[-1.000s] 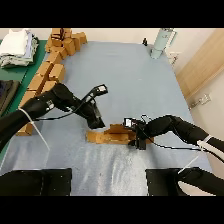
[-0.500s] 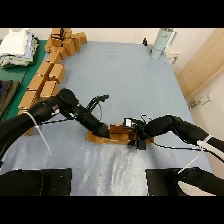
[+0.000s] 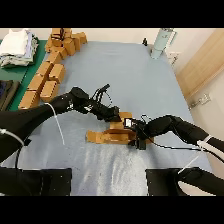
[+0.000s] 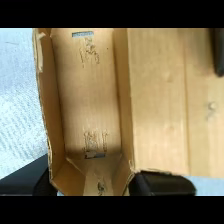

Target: Fold the box.

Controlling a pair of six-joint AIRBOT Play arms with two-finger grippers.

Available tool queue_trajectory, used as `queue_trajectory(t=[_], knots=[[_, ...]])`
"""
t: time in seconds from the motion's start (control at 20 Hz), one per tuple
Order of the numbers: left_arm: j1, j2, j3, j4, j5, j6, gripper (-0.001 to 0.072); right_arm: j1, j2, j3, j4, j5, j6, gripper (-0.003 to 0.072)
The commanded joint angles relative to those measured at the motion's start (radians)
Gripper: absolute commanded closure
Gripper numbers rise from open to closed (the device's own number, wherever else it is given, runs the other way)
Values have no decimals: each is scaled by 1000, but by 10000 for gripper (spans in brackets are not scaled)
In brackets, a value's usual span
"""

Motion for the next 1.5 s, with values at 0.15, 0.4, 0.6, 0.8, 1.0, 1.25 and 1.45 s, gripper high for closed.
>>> queue_trajectory(t=[0.15,0.4,0.6,0.8,1.0,1.25,1.45], knots=[[-2,-77,15,170,39,-110,699,0,0,0,0,1,0,155],[0,-82,19,172,48,-104,699,0,0,0,0,0,0,156],[26,-66,56,127,-7,45,699,0,0,0,0,0,0,156],[93,112,58,193,-143,260,699,0,0,0,0,1,0,156],[95,391,-115,231,-172,490,700,0,0,0,0,0,0,156],[91,661,-360,293,-72,682,698,0,0,0,0,0,0,156],[91,669,-423,275,-45,892,195,0,0,0,0,0,0,156]])
